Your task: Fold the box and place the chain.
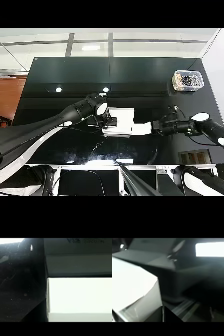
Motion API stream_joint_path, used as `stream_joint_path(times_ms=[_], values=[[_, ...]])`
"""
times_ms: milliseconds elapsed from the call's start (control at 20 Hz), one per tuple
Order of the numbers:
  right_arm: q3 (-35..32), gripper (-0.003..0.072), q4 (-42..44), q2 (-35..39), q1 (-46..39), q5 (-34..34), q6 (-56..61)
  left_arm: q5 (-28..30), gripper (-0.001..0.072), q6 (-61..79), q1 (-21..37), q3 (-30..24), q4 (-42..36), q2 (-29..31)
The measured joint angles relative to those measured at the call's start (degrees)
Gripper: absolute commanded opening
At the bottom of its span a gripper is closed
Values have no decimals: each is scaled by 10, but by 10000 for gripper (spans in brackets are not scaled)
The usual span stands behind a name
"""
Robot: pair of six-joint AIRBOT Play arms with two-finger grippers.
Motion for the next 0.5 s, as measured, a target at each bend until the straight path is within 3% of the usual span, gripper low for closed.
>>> stream_joint_path(times_ms=[50,100,150,200,450,500], values=[[10,30,10,-6,14,3,-3,0,26,0,0,0,0,0],[21,246,14,-10,24,7,-4,0,26,0,0,0,0,0],[34,565,20,-13,31,15,-5,0,26,0,0,0,0,0],[47,701,21,-15,37,24,-7,0,26,0,0,0,0,0],[98,694,32,-20,56,81,-11,0,26,0,0,0,0,0],[103,635,31,-20,64,84,-9,1,26,0,0,0,0,0]])
